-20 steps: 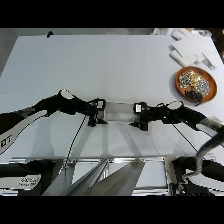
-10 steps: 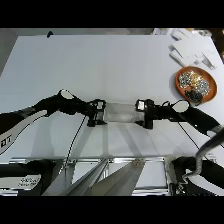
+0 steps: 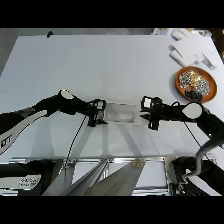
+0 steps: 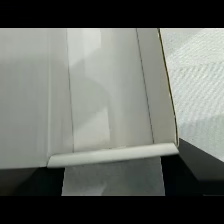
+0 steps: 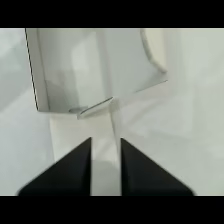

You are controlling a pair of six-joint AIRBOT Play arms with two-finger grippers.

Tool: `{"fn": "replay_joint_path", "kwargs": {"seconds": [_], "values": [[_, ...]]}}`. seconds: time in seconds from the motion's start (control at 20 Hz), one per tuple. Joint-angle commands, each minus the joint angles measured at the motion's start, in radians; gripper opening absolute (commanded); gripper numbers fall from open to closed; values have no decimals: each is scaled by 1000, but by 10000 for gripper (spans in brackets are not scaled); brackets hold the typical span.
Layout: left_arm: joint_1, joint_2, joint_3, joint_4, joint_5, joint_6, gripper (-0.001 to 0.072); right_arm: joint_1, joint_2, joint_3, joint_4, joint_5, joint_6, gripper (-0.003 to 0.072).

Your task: Fold the box and place the chain.

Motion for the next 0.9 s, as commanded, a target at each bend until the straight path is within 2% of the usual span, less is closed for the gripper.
{"fn": "replay_joint_path", "kwargs": {"seconds": [0.0,0.1,0.15,0.25,0.35,0.45,0.7,0.85], "values": [[0,0,1,0,0,0,33,2,64,1,246,1,-72,14],[0,0,1,0,1,0,33,33,27,1,447,-17,-137,16],[0,0,1,0,1,0,33,67,-13,1,509,-62,-171,16],[0,0,1,0,0,0,33,142,-119,1,644,-228,-222,16],[0,0,1,0,1,0,33,175,-204,3,903,-412,-267,15],[0,0,1,0,1,0,33,161,-249,3,1120,-488,-346,15],[0,0,1,0,1,0,33,140,-330,3,1139,-482,-351,15],[0,0,1,0,1,0,33,139,-351,3,1075,-478,-280,15]]}}
